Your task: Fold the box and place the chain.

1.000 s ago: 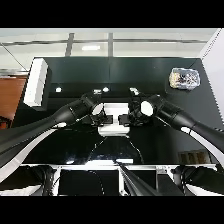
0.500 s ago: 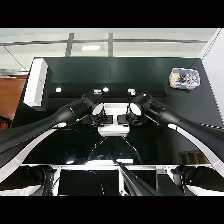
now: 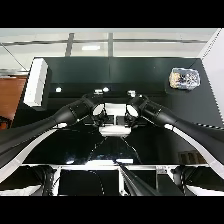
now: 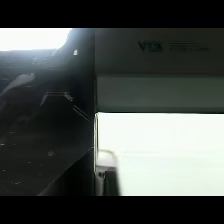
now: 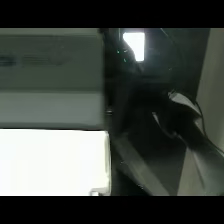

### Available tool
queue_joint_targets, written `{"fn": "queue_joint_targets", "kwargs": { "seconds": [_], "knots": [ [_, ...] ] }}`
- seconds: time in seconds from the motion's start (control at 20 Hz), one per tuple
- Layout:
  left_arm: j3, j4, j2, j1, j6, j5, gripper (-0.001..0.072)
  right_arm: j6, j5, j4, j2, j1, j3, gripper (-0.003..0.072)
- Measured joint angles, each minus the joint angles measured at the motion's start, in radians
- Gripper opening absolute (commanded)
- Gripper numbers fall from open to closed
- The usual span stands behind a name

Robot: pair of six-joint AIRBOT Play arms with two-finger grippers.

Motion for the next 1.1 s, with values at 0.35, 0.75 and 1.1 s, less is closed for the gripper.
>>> {"fn": "queue_joint_targets", "kwargs": {
  "seconds": [0.35, 0.75, 1.1],
  "knots": [
    [0.000, 0.005, 0.000, 0.001, -0.003, -0.014, 0.0025, 0.013, 0.005, -0.003, -0.001, 0.001, 0.003, 0.0180],
    [0.000, 0.006, 0.000, 0.001, -0.002, -0.010, 0.0025, 0.010, 0.004, -0.003, -0.001, 0.001, 0.005, 0.0298],
    [0.000, 0.010, 0.000, 0.002, -0.002, -0.018, 0.0025, -0.103, 0.031, -0.009, 0.080, -0.024, 0.005, 0.0377]
  ]
}}
